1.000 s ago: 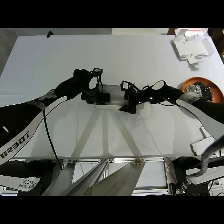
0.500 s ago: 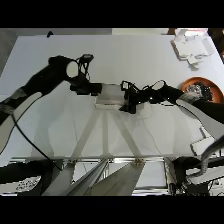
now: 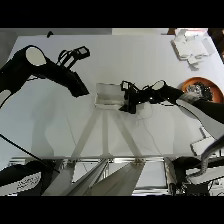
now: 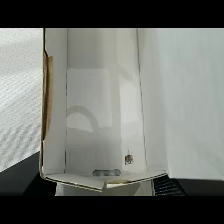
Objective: Fold the box and place the chain.
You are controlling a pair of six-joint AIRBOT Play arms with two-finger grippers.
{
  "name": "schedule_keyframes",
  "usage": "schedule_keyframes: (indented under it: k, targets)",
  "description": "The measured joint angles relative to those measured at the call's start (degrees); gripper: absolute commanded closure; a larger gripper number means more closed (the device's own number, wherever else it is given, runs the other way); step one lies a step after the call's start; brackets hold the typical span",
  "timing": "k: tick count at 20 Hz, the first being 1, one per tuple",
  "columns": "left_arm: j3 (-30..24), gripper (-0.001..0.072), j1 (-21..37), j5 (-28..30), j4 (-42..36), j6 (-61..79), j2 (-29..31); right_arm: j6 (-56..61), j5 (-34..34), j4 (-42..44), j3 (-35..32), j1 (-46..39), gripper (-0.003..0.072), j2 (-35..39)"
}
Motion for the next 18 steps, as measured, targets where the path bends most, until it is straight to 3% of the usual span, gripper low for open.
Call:
schedule_keyframes:
  k: [2,7,13,18]
  targets:
    - [-2.5,0.0021,2.2,0.2,-4.6,14.0,-0.9,0.0,0.0,0.0,0.0,0.0,0.0176,0.0]
    - [-6.6,0.0010,4.9,1.3,-14.1,38.4,-6.6,0.0,0.0,0.0,0.0,0.0,0.0176,0.0]
    - [-7.5,0.0010,5.0,3.1,-20.2,48.9,-13.9,0.0,0.0,0.0,0.0,0.0,0.0176,0.0]
    - [-7.6,0.0010,4.8,3.1,-23.4,53.2,-16.7,0.0,0.0,0.0,0.0,0.0,0.0176,0.0]
